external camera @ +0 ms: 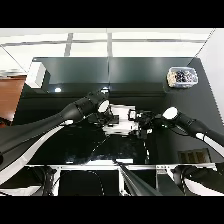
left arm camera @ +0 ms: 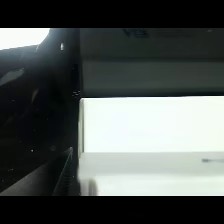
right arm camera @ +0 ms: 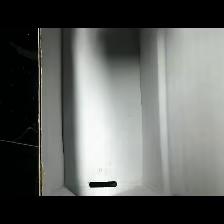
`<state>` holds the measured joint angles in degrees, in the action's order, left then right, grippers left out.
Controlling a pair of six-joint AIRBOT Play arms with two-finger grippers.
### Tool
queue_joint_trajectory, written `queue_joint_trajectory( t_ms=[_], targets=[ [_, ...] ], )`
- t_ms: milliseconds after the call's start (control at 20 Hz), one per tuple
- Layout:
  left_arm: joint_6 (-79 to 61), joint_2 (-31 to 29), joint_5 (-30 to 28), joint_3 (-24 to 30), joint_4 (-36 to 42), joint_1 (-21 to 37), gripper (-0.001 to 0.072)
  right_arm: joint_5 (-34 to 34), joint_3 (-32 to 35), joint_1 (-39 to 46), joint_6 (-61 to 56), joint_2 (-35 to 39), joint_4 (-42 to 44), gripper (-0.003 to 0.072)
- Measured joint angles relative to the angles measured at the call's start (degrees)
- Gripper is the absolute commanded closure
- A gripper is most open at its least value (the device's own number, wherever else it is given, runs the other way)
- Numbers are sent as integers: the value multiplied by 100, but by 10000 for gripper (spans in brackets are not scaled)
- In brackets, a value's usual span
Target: Fold the box and place the chain.
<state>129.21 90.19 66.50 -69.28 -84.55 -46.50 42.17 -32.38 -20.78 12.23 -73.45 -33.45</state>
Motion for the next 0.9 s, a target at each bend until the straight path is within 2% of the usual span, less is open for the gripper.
queue_joint_trajectory(
  t_ms=[150,250,350,900],
  targets=[
    [4,39,9,0,-31,0,326,0,0,0,0,0,0,212],
    [17,68,15,-2,-50,0,478,0,0,0,0,0,0,212],
    [15,83,39,-2,-74,0,682,2,0,0,0,0,0,212],
    [9,98,13,-2,-42,4,682,0,-2,2,-2,0,0,211]
  ],
)
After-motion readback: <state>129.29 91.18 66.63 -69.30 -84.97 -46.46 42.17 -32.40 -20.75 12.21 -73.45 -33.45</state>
